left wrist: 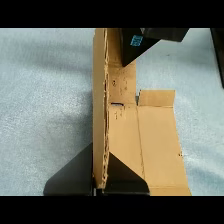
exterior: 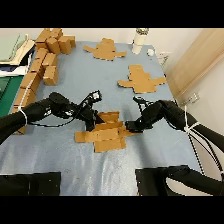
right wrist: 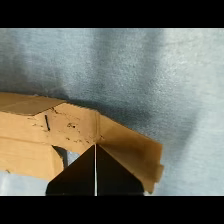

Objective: Fold the box.

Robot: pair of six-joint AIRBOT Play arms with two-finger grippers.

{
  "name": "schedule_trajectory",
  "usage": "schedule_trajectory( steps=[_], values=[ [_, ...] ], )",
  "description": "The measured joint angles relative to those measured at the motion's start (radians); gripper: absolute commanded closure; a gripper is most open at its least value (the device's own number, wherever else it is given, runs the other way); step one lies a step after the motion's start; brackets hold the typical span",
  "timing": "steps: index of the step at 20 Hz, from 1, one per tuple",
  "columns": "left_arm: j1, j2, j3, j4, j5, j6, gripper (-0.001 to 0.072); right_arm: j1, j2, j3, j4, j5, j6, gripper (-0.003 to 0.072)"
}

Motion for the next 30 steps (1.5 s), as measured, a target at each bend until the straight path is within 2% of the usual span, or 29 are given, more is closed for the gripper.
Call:
schedule_trajectory(
  steps=[12,21,30],
  values=[
    [-0.002,0.000,0.000,0.000,-0.024,0.029,0.0699,0.004,-0.014,-0.024,-0.008,0.045,0.021,0.0682],
    [-0.002,-0.016,-0.008,-0.004,-0.042,0.032,0.0699,0.004,0.083,-0.025,0.006,0.056,0.021,0.0682],
    [-0.001,-0.027,-0.010,-0.002,-0.062,0.029,0.0698,0.004,0.107,-0.024,0.031,0.084,0.021,0.0682]
  ],
)
